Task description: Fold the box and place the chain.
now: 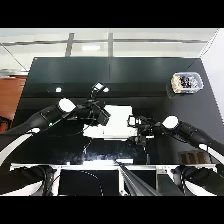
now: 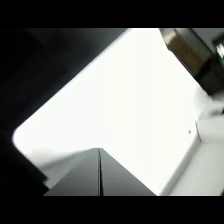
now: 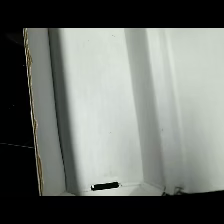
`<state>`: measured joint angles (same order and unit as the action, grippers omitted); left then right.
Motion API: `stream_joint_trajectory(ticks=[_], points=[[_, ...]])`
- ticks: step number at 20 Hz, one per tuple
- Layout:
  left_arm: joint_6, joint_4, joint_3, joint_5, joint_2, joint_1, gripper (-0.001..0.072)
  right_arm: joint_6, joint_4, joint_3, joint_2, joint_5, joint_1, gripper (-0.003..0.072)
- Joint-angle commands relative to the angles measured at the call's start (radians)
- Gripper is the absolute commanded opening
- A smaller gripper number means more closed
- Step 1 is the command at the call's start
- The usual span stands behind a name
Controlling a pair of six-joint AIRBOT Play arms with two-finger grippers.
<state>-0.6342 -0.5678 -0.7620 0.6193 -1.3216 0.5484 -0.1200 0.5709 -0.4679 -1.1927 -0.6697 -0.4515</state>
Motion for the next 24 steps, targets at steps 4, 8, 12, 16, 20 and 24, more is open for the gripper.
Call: stream_joint_trajectory(ticks=[4, 8, 12, 16, 20, 24], points=[[0.002, -0.052, -0.016, 0.046, -0.017, -0.008, 0.0028, 0.0, 0.0, 0.0, 0.0, 0.001, 0.001, 0.0473], [-0.054, -0.209, -0.101, 0.226, 0.031, -0.053, 0.0026, 0.0, 0.0, 0.0, 0.0, 0.0, 0.001, 0.0473], [-0.078, -0.303, -0.111, 0.286, 0.236, -0.181, 0.0029, 0.0, 0.0, 0.0, 0.0, 0.001, 0.001, 0.0473], [0.192, -0.305, -0.021, 0.564, 0.32, -0.278, 0.0059, 0.0, 0.0, 0.0, 0.0, 0.0, 0.001, 0.0473], [0.359, -0.319, 0.127, 0.369, 0.307, -0.191, 0.0716, 0.0, 0.0, 0.0, 0.0, 0.0, 0.001, 0.0473], [0.623, -0.311, 0.172, 0.135, 0.237, -0.043, 0.0678, 0.0, 0.0, 0.0, 0.0, 0.0, 0.001, 0.0473]])
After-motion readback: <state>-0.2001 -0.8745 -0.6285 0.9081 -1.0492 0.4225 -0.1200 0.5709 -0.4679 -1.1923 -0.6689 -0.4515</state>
